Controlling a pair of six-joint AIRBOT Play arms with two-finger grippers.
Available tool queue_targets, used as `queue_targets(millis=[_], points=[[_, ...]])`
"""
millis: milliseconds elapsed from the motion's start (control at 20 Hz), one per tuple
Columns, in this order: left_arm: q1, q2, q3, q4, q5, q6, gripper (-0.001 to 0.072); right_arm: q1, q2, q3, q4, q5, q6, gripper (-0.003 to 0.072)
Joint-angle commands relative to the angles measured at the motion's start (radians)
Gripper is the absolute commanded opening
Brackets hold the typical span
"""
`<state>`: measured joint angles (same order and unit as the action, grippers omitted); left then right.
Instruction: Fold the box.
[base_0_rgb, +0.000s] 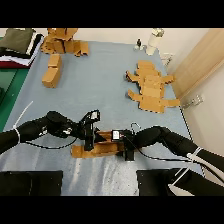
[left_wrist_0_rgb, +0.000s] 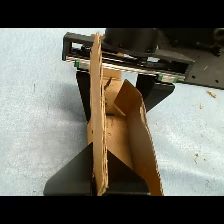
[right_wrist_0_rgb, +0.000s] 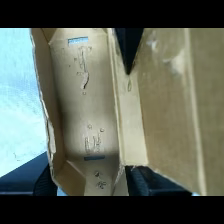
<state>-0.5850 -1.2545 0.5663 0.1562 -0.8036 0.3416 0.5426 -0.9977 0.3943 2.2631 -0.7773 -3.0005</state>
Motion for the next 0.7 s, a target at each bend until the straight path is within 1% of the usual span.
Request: queue_targets(millis=[0, 100, 450, 600, 650], points=[[-0.002, 0.000, 0.000, 0.000, -0.005, 0.001, 0.0012, 0.001, 0.000, -0.001, 0.000, -0.018, 0.001, 0.0479], [-0.002, 0.000, 0.000, -0.002, -0.020, 0.002, 0.0012, 0.001, 0.000, -0.001, 0.000, -0.018, 0.000, 0.0479], [-0.002, 0.000, 0.000, -0.003, -0.018, -0.002, 0.0013, 0.001, 0.000, -0.001, -0.001, -0.017, 0.000, 0.0479], [0.000, 0.000, 0.000, -0.003, 0.008, -0.061, 0.0017, 0.001, 0.000, -0.001, -0.003, -0.017, 0.000, 0.0479], [0.001, 0.000, 0.000, -0.002, 0.027, -0.093, 0.0258, 0.001, 0.000, -0.001, -0.003, -0.017, 0.000, 0.0479]])
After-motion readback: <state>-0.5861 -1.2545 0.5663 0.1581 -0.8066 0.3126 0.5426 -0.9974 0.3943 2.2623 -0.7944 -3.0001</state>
